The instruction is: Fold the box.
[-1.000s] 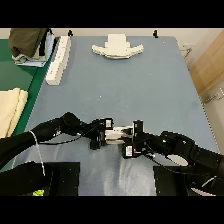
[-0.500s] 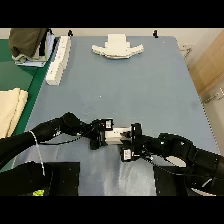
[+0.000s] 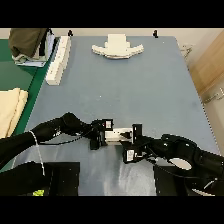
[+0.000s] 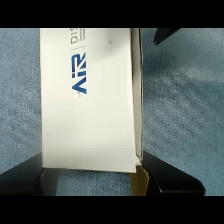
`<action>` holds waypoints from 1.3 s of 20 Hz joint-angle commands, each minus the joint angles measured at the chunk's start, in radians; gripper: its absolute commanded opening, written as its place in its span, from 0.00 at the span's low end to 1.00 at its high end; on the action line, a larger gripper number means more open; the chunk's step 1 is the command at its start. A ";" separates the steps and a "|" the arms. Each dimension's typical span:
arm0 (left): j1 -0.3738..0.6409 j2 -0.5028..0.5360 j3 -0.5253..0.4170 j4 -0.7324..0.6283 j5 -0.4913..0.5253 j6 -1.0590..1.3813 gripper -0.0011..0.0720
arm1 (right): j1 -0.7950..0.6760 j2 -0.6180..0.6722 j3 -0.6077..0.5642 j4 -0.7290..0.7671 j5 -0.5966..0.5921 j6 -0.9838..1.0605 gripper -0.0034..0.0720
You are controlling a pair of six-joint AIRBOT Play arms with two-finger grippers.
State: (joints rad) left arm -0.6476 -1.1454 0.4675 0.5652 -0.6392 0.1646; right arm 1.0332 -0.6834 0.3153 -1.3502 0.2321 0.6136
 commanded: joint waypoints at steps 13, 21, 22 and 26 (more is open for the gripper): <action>0.000 0.000 0.001 0.000 0.001 0.000 0.57 | -0.035 -0.072 -0.005 0.136 -0.050 0.711 0.15; 0.000 0.000 0.001 0.000 0.002 0.000 0.57 | -0.034 -0.072 -0.054 0.163 -0.055 0.713 0.10; 0.000 0.000 0.001 0.000 0.002 0.000 0.57 | -0.034 -0.072 -0.056 0.163 -0.056 0.713 0.10; 0.000 0.000 0.001 0.000 0.002 0.000 0.57 | -0.033 -0.079 -0.085 0.188 -0.054 0.714 0.10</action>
State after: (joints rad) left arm -0.6476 -1.1454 0.4675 0.5648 -0.6373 0.1642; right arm 0.9985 -0.7567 0.2497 -1.1824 0.1642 1.3243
